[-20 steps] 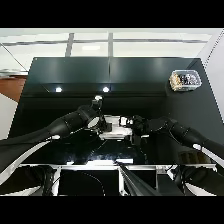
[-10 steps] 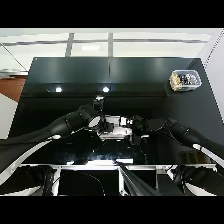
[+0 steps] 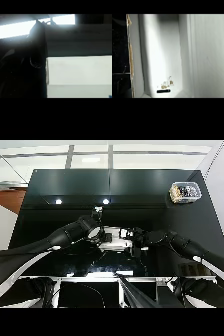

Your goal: Fold the box and place the chain.

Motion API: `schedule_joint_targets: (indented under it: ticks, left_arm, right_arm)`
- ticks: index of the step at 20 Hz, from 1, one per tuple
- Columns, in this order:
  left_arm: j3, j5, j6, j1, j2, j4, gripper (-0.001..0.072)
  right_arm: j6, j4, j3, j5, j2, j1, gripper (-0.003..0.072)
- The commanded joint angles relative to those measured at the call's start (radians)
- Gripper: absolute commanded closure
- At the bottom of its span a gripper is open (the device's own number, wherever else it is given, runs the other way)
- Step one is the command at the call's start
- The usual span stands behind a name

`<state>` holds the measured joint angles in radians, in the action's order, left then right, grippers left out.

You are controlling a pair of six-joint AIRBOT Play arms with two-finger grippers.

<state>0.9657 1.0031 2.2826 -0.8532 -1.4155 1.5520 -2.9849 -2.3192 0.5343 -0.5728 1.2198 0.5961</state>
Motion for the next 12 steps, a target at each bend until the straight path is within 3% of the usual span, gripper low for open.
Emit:
schedule_joint_targets:
  ticks: [1,2,3,9,12]
  left_arm:
    - [0.002,-0.006,-0.012,0.000,-0.001,-0.008,0.0676]
    - [0.002,-0.005,-0.017,0.000,-0.001,-0.008,0.0678]
    - [0.003,-0.003,-0.020,0.000,0.000,-0.007,0.0678]
    - [0.002,0.059,-0.024,0.049,0.024,-0.007,0.0678]
    - [-0.002,0.079,-0.023,0.055,0.027,0.013,0.0678]
  right_arm:
    - [0.000,0.002,0.000,0.000,0.000,0.000,0.0222]
    - [0.004,0.002,0.000,0.000,-0.003,0.000,0.0148]
    - [0.011,0.002,0.000,0.005,-0.013,0.000,-0.0008]
    - [0.090,0.189,0.002,-0.063,-0.174,-0.015,-0.0024]
    - [0.101,0.200,0.002,-0.106,-0.195,-0.024,-0.0024]
